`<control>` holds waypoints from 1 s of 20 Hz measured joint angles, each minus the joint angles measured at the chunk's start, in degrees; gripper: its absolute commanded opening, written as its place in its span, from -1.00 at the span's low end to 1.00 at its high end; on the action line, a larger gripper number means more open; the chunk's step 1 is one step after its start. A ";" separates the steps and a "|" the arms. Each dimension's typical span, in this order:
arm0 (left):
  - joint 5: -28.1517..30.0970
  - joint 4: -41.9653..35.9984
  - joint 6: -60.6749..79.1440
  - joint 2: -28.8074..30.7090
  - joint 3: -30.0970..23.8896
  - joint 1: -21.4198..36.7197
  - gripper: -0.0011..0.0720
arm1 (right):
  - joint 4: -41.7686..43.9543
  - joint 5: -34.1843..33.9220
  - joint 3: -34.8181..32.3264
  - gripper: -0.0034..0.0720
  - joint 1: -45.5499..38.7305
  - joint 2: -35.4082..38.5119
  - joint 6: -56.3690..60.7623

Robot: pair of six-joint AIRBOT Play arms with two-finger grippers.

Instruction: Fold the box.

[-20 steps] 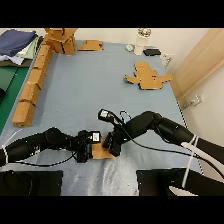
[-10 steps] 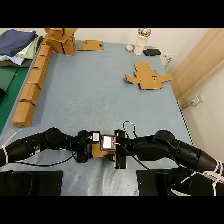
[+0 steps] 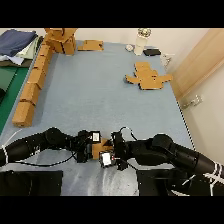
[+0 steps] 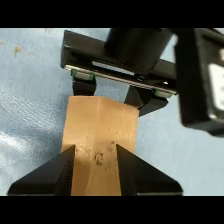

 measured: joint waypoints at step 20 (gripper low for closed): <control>-0.02 0.00 0.00 0.00 0.00 0.00 0.31 | -7.50 12.76 -6.25 0.17 5.25 -0.13 -0.33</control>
